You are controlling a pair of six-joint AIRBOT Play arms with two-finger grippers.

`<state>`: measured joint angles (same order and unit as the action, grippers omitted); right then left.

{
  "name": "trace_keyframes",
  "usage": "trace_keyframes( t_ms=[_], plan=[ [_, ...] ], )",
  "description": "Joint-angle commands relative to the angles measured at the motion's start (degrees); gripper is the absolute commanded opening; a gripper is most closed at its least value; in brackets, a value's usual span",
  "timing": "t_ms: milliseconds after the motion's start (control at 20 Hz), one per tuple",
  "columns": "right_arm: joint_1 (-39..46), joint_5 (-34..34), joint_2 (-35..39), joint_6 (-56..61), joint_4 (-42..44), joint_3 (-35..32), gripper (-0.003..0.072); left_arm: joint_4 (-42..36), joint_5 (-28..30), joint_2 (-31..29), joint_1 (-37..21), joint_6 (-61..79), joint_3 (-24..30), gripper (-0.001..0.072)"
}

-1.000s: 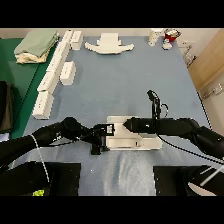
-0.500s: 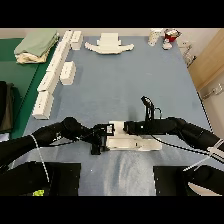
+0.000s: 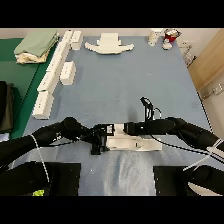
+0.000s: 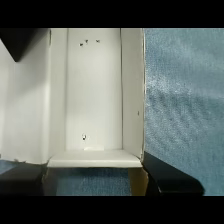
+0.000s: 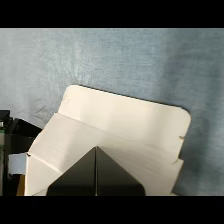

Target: Fold the box.

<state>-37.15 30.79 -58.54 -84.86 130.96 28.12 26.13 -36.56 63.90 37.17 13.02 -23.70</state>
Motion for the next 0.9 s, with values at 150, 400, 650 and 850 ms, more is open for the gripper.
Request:
trace_keyframes(
  t_ms=[150,400,650,850],
  plan=[
    [0.42,3.80,2.93,-1.57,-3.23,1.95,0.0003,0.00,0.02,-0.04,0.00,0.02,-0.07,0.0457],
    [0.39,8.52,13.00,-2.19,-9.60,3.45,0.0003,0.00,0.02,-0.04,0.00,0.02,-0.07,0.0457],
    [0.11,27.32,24.50,-12.74,-23.61,2.69,0.0004,0.00,0.02,-0.04,0.00,0.02,-0.07,0.0457],
    [0.11,36.57,27.30,-33.31,-22.86,-0.70,0.0610,0.02,0.02,-0.04,0.00,0.02,-0.07,0.0457]
  ],
)
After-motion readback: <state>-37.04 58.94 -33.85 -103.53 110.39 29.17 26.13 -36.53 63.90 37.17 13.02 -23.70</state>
